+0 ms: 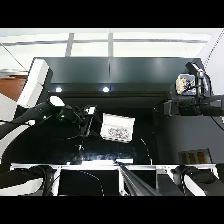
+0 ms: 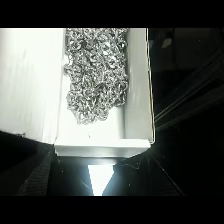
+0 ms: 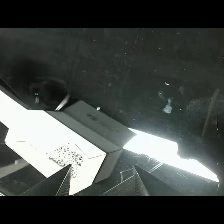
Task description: Fold the box and place the chain.
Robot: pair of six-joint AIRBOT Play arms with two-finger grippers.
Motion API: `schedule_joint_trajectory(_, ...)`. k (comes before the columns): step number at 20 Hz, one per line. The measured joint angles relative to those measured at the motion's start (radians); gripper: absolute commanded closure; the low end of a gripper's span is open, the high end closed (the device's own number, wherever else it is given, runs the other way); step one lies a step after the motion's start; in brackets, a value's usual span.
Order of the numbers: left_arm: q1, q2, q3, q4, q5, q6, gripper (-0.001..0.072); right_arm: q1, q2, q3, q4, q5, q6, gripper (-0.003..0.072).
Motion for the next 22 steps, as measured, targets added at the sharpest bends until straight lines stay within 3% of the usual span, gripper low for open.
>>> schedule_joint_trajectory(14, -0.059, 0.000, 0.000, 0.030, 0.053, -0.047, 0.0024, 0.000, 0.000, 0.000, 0.000, 0.000, 0.000, 0.0230)
schedule_joint_trajectory(15, -0.062, 0.000, 0.000, 0.032, 0.056, -0.049, 0.0058, 0.000, 0.000, 0.000, 0.000, 0.000, 0.000, 0.0230)
schedule_joint_trajectory(16, -0.064, 0.000, 0.000, 0.034, 0.060, -0.054, 0.0165, 0.000, 0.000, 0.000, 0.000, 0.000, 0.000, 0.0230)
schedule_joint_trajectory(17, -0.066, 0.000, 0.000, 0.034, 0.061, -0.055, 0.0225, 0.000, 0.000, 0.000, 0.000, -0.001, 0.000, 0.0230)
schedule_joint_trajectory(19, -0.068, 0.000, 0.000, 0.035, 0.064, -0.056, 0.0231, 0.000, 0.000, 0.000, 0.000, -0.005, 0.000, 0.0226)
schedule_joint_trajectory(20, -0.068, 0.000, 0.000, 0.036, 0.065, -0.056, 0.0284, 0.000, 0.000, 0.000, 0.000, -0.007, 0.000, 0.0040)
schedule_joint_trajectory(21, -0.069, 0.000, 0.000, 0.037, 0.066, -0.057, 0.0317, 0.000, 0.000, 0.000, 0.000, -0.011, 0.000, -0.0034)
schedule_joint_trajectory(22, -0.069, 0.000, 0.001, 0.038, 0.066, -0.058, 0.0317, 0.002, 0.000, 0.000, 0.000, -0.012, 0.001, -0.0034)
